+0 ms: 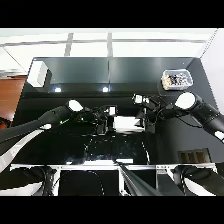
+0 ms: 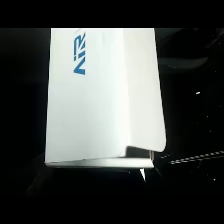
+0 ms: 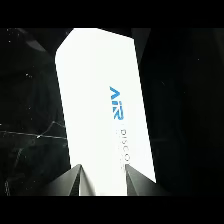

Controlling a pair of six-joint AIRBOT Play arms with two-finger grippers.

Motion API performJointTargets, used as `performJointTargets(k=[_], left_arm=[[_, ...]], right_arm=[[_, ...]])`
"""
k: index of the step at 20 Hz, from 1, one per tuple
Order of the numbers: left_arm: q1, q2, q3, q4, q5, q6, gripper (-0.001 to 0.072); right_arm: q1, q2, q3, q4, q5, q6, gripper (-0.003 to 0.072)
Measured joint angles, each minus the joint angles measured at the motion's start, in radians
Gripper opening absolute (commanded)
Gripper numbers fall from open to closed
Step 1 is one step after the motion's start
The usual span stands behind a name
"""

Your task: Fold the box and place the chain.

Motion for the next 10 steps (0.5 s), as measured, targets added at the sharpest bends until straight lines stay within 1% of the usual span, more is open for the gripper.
performJointTargets(k=[1,2,3,10], left_arm=[[0.0,0.0,0.0,0.0,0.0,0.0,0.0329],[0.0,0.0,0.0,0.0,0.0,0.0,0.0329],[0.0,0.0,0.0,0.0,0.0,0.0,0.0329],[0.0,0.0,0.0,0.0,0.0,0.0,0.0329]], right_arm=[[0.0,0.0,0.0,0.0,0.001,0.002,0.0302],[0.0,0.0,0.0,0.0,0.001,0.005,0.0259],[0.0,0.0,0.0,0.0,0.001,0.008,0.0193],[0.001,0.0,0.0,-0.003,0.001,0.015,0.0195]])
